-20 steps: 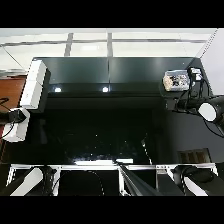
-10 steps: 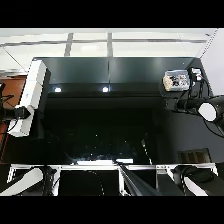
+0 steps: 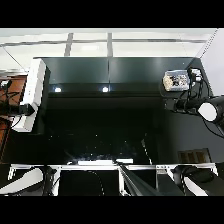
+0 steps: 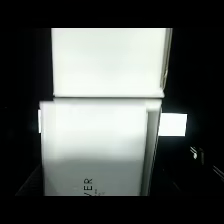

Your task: Fold the box and place the chain.

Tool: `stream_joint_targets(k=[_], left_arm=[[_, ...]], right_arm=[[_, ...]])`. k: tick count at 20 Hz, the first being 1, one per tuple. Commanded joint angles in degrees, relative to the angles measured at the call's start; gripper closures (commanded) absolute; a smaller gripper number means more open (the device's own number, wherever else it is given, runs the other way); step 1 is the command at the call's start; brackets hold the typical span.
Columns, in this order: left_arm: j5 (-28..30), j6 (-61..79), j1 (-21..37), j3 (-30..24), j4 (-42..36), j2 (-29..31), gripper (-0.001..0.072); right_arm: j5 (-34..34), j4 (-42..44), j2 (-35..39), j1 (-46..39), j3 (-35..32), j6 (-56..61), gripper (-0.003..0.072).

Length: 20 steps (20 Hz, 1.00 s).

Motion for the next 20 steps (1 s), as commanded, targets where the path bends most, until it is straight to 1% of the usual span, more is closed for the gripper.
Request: stream_joint_targets(k=[1,4,5,6,7,8,9,10,11,12,13,15,16,18,19,20], left_arm=[[-4.0,-3.1,-2.2,3.5,-0.2,-0.1,-0.0004],[-11.5,-7.3,-3.0,12.0,-1.0,1.7,-0.0002],[-13.4,-10.9,-3.0,14.7,-1.2,2.7,0.0001],[-15.2,-15.1,-3.0,17.1,-1.4,3.8,0.0030],[-16.8,-19.0,-3.0,19.3,-2.8,5.0,0.0110],[-18.0,-20.4,-3.1,21.0,-5.5,6.7,0.0315],[-18.6,-19.7,-3.2,21.7,-9.3,9.0,0.0545],[-18.3,-17.3,-3.7,21.3,-13.6,11.7,0.0637],[-17.5,-14.5,-5.0,20.1,-17.6,14.8,0.0688],[-15.8,-13.4,-7.3,18.3,-19.3,17.8,0.0688],[-13.1,-13.3,-10.8,15.6,-18.5,21.2,0.0689],[-5.6,-13.4,-19.8,8.3,-13.4,26.5,0.0690],[-1.7,-13.8,-24.5,4.3,-9.9,28.2,0.0689],[5.4,-16.6,-33.0,-3.4,-1.2,28.9,0.0689],[8.9,-18.1,-35.9,-6.9,2.8,28.5,0.0689],[12.4,-18.7,-37.8,-9.9,4.9,27.8,0.0688]], right_arm=[[0.0,0.6,0.0,0.0,0.0,0.0,0.0673],[-0.1,0.6,0.0,0.0,0.0,0.0,0.0673],[-0.1,1.0,0.0,0.0,0.0,-0.1,0.0673],[-0.2,1.0,0.0,0.1,0.0,-0.1,0.0674],[-0.3,1.0,0.0,0.2,0.0,-0.1,0.0673],[-0.8,1.0,0.0,0.2,0.0,-0.1,0.0674],[-1.5,1.2,0.0,0.2,0.0,-0.1,0.0674],[-2.3,1.2,0.0,0.6,0.0,-0.1,0.0674],[-3.8,1.2,0.0,1.4,-0.1,-0.1,0.0674],[-5.9,1.1,0.0,2.3,-0.3,-0.1,0.0674],[-9.0,0.9,0.0,3.4,-1.1,-0.1,0.0674],[-16.2,-0.4,-0.1,5.3,-3.7,-0.3,0.0674],[-19.1,-1.6,-0.4,5.8,-5.1,-0.3,0.0674],[-22.9,-4.1,-1.6,5.8,-7.4,-0.3,0.0673],[-23.0,-7.2,-2.4,5.8,-8.1,-0.3,0.0674],[-22.7,-10.7,-3.1,5.8,-8.5,-0.3,0.0674]])
